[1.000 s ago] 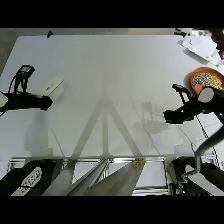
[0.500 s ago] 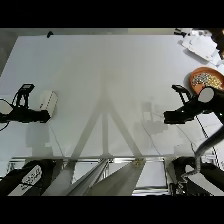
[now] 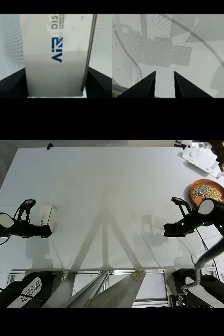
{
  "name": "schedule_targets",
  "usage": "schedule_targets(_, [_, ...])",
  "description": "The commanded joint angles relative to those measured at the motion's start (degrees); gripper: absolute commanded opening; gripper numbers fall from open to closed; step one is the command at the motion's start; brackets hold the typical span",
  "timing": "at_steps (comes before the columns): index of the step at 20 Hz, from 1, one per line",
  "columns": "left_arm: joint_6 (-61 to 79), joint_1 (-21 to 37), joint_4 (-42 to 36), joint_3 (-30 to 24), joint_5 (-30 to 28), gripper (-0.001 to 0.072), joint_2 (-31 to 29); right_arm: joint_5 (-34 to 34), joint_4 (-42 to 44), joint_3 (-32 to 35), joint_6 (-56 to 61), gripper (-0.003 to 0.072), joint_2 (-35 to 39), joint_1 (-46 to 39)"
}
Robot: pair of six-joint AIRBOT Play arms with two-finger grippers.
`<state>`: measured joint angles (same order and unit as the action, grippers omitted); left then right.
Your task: Fold the box and place the chain.
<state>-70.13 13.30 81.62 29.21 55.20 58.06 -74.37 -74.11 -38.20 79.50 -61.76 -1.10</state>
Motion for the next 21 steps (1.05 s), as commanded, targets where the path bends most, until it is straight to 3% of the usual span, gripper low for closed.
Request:
schedule_targets(1, [0.3, -0.9, -0.6, 0.0, 0.3, 0.0701, -1.8, -0.2, -0.1, 0.0, 0.0, 0.0262, 0.1, 0.0])
schedule_targets(7, [0.6, -0.9, 0.3, 0.0, 0.4, 0.0698, -16.0, -0.6, -0.3, 0.0, 0.0, 0.0261, 0.1, 0.0])
schedule_targets(11, [0.7, -0.9, 0.8, 0.0, 4.3, 0.0697, -24.7, -0.6, -0.3, 0.0, 0.0, 0.0261, 0.1, 0.0])
schedule_targets(15, [0.6, -0.9, 3.0, 0.0, 5.8, 0.0698, -28.3, -0.6, -0.3, 0.0, 0.0, 0.0261, 0.1, 0.0])
schedule_targets(21, [0.2, -0.9, 1.8, 0.0, 5.6, 0.0697, -28.2, -0.6, -0.2, 0.0, 0.0, 0.0261, 0.1, 0.0])
